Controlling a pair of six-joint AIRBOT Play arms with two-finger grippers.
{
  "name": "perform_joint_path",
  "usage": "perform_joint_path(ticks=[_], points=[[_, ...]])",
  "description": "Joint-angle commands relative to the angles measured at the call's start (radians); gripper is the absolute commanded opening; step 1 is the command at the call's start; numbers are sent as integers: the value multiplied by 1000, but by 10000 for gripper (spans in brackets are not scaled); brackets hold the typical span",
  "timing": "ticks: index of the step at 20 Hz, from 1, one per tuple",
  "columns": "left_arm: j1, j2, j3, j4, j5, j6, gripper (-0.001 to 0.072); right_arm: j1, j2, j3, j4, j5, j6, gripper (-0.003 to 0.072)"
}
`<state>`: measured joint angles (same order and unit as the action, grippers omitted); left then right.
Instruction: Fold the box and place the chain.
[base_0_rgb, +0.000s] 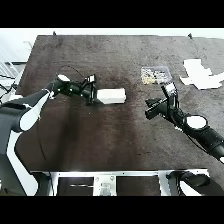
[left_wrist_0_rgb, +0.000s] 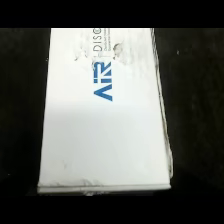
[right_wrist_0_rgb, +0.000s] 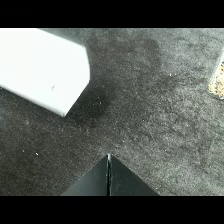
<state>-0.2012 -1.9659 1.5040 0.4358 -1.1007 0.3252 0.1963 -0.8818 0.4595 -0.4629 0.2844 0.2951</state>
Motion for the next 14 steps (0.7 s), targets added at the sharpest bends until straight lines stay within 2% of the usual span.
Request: perform_joint_path(ticks=[1,5,7,10,14], points=[[1,68,3,-18,134,-161,11,0,1,-1,0,0,1,11],[64,174,1,-22,437,-350,11,0,1,-1,3,0,40,12],[133,216,1,-20,523,-449,11,0,1,-1,3,0,43,11],[270,242,1,4,558,-617,12,0,1,-1,3,0,46,11],[446,240,1,202,544,-841,12,0,1,-1,3,0,46,12]])
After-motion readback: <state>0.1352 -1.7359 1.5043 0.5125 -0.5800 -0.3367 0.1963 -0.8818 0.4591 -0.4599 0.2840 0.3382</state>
